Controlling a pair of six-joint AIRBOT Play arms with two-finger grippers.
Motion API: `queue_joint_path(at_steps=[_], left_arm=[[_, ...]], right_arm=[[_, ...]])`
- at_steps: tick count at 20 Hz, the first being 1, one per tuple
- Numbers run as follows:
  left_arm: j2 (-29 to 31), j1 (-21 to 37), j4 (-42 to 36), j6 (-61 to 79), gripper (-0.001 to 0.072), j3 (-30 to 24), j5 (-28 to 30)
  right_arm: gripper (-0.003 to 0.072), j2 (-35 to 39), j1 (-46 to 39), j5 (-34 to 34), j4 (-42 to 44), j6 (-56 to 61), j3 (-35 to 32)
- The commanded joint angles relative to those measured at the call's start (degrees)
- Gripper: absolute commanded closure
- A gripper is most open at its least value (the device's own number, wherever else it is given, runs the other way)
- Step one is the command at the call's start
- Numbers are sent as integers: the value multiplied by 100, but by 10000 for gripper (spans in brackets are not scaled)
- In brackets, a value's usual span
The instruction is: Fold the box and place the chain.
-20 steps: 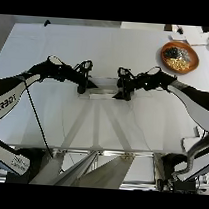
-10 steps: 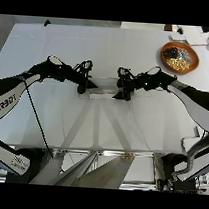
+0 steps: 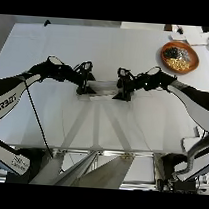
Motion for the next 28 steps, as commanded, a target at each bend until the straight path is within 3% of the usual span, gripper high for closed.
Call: queue_joint_path(at_steps=[1,4,12,19,23,24,27,28], left_arm=[[26,7,-13,-9,107,2,-28],[127,9,111,-17,107,2,-44],[793,155,1593,-1344,108,2,-216],[1362,855,1574,-1851,108,2,-1244],[1856,920,1504,-2210,110,2,-1996],[1937,887,1370,-2317,136,2,-2234],[1998,728,710,-2343,552,2,-2319],[1993,629,577,-2343,563,2,-2358]], right_arm=[[166,2,4,-22,20,9,-2],[166,2,4,-20,20,9,-2],[166,2,4,-22,20,9,-2],[166,2,4,-22,20,9,-2],[166,2,4,-22,20,9,-2],[166,2,4,-22,20,9,-2],[166,2,4,-22,20,9,-2],[166,2,4,-22,20,9,-2]])
